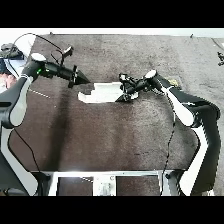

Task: Fold the box and place the chain.

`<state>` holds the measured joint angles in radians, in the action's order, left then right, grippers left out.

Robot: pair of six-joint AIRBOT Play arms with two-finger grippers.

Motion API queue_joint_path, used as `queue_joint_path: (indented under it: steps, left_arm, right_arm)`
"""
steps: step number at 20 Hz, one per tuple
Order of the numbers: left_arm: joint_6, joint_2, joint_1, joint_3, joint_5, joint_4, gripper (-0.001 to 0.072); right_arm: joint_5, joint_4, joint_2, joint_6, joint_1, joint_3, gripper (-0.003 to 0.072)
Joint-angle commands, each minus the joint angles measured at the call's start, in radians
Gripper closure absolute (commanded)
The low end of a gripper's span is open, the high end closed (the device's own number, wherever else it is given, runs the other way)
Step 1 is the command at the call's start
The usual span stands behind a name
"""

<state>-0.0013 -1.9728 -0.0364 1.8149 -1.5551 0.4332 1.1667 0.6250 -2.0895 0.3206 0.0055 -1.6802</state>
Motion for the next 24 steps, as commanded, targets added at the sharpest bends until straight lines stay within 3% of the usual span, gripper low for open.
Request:
queue_joint_path:
  steps: [1, 5, 9, 13, 19, 24]
  left_arm:
    - [-0.010, 0.098, -0.021, -0.058, 0.054, 0.001, 0.0705]
    - [0.065, 0.240, -0.075, -0.321, 0.264, 0.000, 0.0705]
    - [0.082, 0.234, -0.158, -0.473, 0.365, -0.027, 0.0703]
    - [0.043, 0.184, -0.209, -0.478, 0.539, -0.051, 0.0701]
    - [0.018, 0.102, -0.209, -0.320, 0.620, -0.056, 0.0701]
    - [-0.007, 0.097, -0.179, -0.286, 0.681, -0.051, 0.0700]
  right_arm:
    - [0.000, -0.001, -0.001, 0.000, -0.001, 0.000, 0.0252]
    - [0.000, 0.000, -0.001, 0.000, -0.001, 0.000, 0.0252]
    - [0.000, -0.001, -0.001, 0.000, -0.001, 0.000, 0.0252]
    - [0.000, 0.000, -0.001, 0.000, -0.001, 0.000, 0.0251]
    - [0.000, 0.000, -0.001, 0.000, -0.001, 0.000, 0.0251]
    - [0.000, 0.000, -0.001, 0.000, -0.001, 0.000, 0.0251]
